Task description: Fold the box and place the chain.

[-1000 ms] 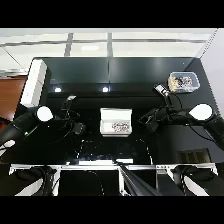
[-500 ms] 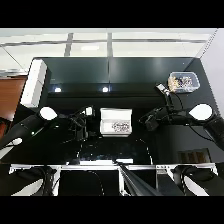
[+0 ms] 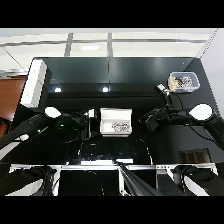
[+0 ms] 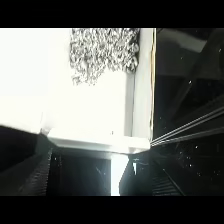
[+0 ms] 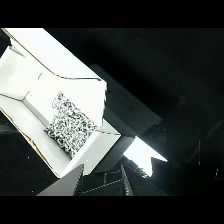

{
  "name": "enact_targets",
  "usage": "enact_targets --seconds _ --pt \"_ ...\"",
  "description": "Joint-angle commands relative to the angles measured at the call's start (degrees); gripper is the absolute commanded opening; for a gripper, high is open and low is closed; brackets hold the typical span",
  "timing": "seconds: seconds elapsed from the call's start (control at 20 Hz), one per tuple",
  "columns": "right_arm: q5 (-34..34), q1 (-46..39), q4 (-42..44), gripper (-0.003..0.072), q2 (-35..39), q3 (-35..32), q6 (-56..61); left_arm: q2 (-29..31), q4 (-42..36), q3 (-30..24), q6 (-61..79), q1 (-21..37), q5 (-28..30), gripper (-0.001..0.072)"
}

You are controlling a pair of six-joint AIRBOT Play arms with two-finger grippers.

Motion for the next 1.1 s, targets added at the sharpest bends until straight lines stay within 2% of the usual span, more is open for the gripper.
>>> enact_targets --seconds 0.0,0.35,1.05 --pt "0.0 0.0 0.0 0.0286 0.0 0.0 0.0 -0.6 -1.2 0.4 2.2 -1.0 -0.3 0.0713" --pt "0.0 0.0 0.0 0.0285 0.0 0.0 0.0 -1.1 -0.8 1.0 2.1 -5.9 5.6 0.0711" --pt "0.2 0.0 0.0 0.0285 0.0 0.0 -0.1 -3.9 -0.6 4.3 2.0 -6.1 3.6 0.0711"
